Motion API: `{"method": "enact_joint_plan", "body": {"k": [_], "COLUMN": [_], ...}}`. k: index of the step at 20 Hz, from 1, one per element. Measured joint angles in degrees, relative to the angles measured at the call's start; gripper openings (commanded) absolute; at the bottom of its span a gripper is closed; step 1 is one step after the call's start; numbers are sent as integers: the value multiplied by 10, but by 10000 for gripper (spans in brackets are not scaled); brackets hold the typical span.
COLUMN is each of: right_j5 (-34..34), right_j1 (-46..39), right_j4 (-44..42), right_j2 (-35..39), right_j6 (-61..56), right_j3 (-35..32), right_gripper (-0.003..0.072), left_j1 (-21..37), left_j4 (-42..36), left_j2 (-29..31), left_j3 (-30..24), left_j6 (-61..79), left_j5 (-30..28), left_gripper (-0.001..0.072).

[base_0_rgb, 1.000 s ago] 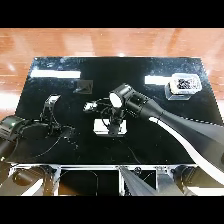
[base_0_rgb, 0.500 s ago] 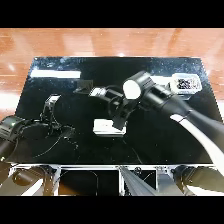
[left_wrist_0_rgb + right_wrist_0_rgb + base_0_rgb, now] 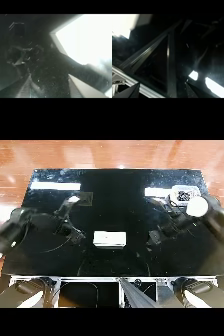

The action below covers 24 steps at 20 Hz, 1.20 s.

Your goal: Fold the box and place the chain.

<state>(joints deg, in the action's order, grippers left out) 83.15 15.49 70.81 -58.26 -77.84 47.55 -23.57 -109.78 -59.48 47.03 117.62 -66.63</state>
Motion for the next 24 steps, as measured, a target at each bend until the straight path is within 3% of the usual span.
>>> {"method": "enact_joint_plan", "body": {"k": [3, 7, 17, 24], "right_j5": [-15, -45, -119, -128], "right_j1": [-27, -38, -43, -43], "right_j4": [-9, -20, -28, -28], "right_j2": [40, 57, 63, 63], "right_j6": [-4, -5, -6, -6], "right_j3": [-52, -74, -82, -82], "right_gripper": [720, 720, 720, 720], "left_j1": [-41, -99, -134, -134], "left_j4": [4, 31, 23, 15], "left_j2": [-61, -94, -122, -124], "left_j3": [72, 106, 78, 71], "left_j6": [143, 260, 365, 370], "left_j5": [-19, -14, 58, 58], "left_gripper": [644, 639, 636, 636]}}
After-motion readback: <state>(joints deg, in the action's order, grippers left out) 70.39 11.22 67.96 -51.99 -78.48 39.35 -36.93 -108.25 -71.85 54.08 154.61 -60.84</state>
